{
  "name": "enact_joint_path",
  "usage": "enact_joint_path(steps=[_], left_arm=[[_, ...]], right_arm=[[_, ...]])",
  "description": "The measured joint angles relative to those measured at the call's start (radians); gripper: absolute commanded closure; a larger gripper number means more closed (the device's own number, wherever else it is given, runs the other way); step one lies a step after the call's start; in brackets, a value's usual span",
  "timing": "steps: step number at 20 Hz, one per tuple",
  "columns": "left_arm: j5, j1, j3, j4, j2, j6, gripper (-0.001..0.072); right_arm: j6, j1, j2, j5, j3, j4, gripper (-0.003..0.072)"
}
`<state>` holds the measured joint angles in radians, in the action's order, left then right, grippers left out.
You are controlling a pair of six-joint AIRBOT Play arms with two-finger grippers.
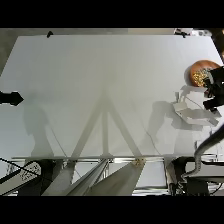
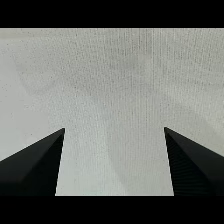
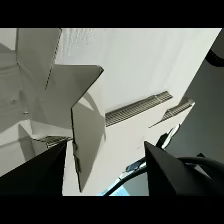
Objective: Fold the box and place the chain.
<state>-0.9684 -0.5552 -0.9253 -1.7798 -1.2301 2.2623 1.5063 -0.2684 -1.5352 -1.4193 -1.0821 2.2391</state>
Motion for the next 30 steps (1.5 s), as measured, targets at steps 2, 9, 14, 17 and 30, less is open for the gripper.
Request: enact_joint_path(steps=[2,9,14,17,30], left_arm=[[0.000,0.000,0.000,0.000,0.000,0.000,0.0009],[0.000,0.000,0.000,0.000,0.000,0.000,0.0009],[0.000,0.000,0.000,0.000,0.000,0.000,0.0009],[0.000,0.000,0.000,0.000,0.000,0.000,0.0009],[0.000,0.000,0.000,0.000,0.000,0.000,0.0009]], right_arm=[[-0.005,-0.007,-0.004,0.023,0.000,-0.035,0.0277],[-0.014,-0.015,-0.037,0.065,0.000,-0.081,0.0532],[0.019,-0.015,-0.045,0.057,0.000,-0.026,0.0672],[0.021,-0.015,-0.039,0.028,0.000,-0.017,0.0675],[-0.143,0.077,0.381,0.092,0.000,-0.658,0.0675]])
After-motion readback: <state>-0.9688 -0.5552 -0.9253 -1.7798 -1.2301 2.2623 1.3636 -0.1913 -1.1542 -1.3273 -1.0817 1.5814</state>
